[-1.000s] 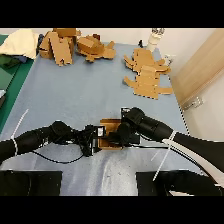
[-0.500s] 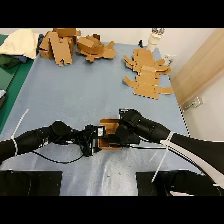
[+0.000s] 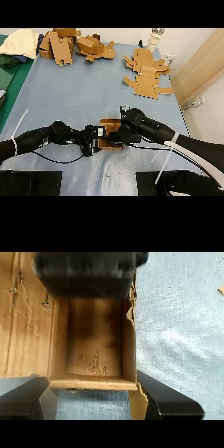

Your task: Fold the box.

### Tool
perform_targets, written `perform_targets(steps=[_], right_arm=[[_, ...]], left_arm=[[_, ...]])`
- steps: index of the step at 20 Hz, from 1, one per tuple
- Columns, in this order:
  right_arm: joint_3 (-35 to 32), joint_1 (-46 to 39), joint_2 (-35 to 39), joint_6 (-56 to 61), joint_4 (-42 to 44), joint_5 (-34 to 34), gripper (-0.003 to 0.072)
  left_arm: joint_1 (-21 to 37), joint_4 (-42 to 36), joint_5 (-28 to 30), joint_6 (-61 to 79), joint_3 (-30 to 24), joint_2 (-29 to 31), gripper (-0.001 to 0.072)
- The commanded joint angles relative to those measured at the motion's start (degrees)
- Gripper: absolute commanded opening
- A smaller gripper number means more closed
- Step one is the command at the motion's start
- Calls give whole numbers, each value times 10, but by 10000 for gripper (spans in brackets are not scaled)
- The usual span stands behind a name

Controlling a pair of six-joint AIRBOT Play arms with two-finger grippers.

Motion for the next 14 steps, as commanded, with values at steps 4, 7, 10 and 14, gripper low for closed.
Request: perform_targets(steps=[4, 7, 10, 14], right_arm=[[0, 0, 96, 26, -2, -31, 320], [0, 0, 177, 41, -21, -10, 276], [-26, 0, 259, 93, -100, -87, 0], [-143, -72, 358, 144, -143, -14, -2]], left_arm=[[0, 0, 0, 0, 0, 0, 484], [0, 0, 0, 0, 0, 0, 485], [0, 0, 0, 0, 0, 0, 484], [0, 0, -1, 0, 0, 0, 484]])
